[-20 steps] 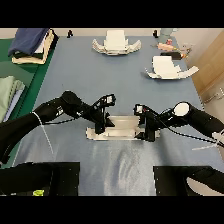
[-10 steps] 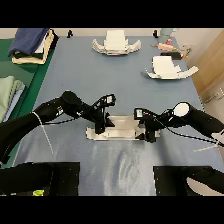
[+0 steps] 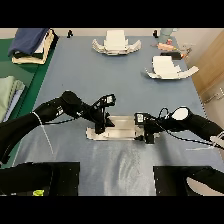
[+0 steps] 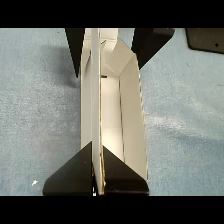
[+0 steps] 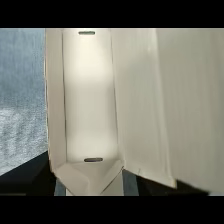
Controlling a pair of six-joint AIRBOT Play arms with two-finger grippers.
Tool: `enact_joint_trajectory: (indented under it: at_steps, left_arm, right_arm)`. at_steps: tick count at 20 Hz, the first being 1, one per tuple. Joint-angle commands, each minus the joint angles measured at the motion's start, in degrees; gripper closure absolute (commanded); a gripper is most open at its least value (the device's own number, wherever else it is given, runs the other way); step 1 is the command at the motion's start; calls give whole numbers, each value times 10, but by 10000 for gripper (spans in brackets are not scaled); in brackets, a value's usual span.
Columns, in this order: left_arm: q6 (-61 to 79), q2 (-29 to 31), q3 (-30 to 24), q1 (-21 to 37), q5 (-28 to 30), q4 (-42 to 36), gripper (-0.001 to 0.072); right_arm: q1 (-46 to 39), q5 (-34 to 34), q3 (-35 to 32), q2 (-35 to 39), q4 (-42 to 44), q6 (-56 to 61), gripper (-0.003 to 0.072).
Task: Fold the box.
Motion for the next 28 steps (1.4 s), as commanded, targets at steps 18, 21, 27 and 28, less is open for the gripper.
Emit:
enact_joint_trajectory:
  at_steps: [18,21,27,28]
  left_arm:
    - [0,0,0,0,0,0,692]
    - [0,0,0,0,0,0,692]
    - [0,0,0,0,0,0,691]
    - [0,0,0,0,0,0,691]
  right_arm:
    - [-2,-19,-3,-10,10,-9,35]
    - [-2,-19,-3,-17,10,-9,37]
    - [-2,-19,-5,-28,14,-9,40]
    - [-2,-19,-5,-30,14,-9,40]
